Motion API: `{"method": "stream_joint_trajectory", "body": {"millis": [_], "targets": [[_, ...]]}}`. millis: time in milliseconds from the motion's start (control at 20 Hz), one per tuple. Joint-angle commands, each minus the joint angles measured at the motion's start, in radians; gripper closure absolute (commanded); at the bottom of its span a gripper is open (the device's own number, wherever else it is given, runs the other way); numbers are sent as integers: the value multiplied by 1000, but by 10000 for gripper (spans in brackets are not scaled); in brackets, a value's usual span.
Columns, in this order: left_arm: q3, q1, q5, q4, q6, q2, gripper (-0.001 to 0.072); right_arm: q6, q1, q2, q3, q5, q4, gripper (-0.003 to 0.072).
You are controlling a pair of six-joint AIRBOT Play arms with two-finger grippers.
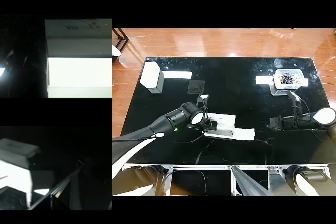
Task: Fold the box and place the chain.
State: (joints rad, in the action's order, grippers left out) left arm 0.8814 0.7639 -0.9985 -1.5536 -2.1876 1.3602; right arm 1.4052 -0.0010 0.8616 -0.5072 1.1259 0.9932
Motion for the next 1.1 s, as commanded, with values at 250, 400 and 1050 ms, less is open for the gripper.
{"method": "stream_joint_trajectory", "body": {"millis": [250, 400, 1050], "targets": [[0, 0, 3, -13, 0, 3, 682, 37, 93, 192, 137, -150, -278, 664], [0, 0, 0, -10, 0, 9, 682, 13, 189, 279, 125, -224, -359, 664], [0, 1, -9, -1, 0, 14, 681, -42, 321, 309, -83, -74, -404, 66]]}}
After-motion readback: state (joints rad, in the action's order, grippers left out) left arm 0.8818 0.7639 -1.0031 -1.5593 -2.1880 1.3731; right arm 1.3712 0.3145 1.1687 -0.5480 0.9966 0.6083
